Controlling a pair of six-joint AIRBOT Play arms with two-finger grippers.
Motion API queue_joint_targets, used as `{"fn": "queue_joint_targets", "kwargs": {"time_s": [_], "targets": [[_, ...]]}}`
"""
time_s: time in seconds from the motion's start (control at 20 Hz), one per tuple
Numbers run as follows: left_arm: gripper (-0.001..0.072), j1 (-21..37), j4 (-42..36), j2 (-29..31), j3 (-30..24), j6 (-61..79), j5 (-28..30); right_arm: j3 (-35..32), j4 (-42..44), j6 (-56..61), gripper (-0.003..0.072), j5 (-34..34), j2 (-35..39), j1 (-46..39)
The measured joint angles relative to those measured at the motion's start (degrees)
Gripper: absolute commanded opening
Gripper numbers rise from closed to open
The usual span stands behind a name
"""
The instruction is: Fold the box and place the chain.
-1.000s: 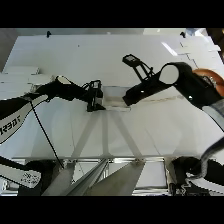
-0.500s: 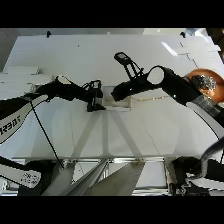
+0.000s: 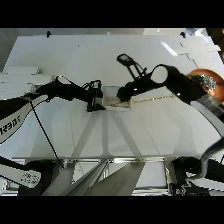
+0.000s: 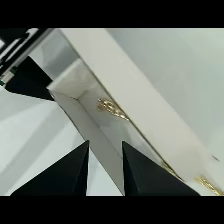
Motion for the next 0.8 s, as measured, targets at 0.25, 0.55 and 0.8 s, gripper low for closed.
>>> {"fn": "queue_joint_targets", "kwargs": {"time_s": [0.25, 0.55, 0.8], "targets": [[0.0337, 0.0, 0.0, 0.0, 0.0, 0.0, 0.0, 0.0, -6.8, 5.1, 0.0241, 7.5, 3.7, -13.3], [0.0337, 0.0, 0.0, 0.0, 0.0, 0.0, 0.0, -0.3, -23.5, 17.7, 0.0532, 11.8, 3.0, -29.5], [0.0337, 0.0, 0.0, 0.0, 0.0, 0.0, 0.0, -0.5, -28.1, 20.6, 0.0531, 11.0, -2.9, -34.7]]}}
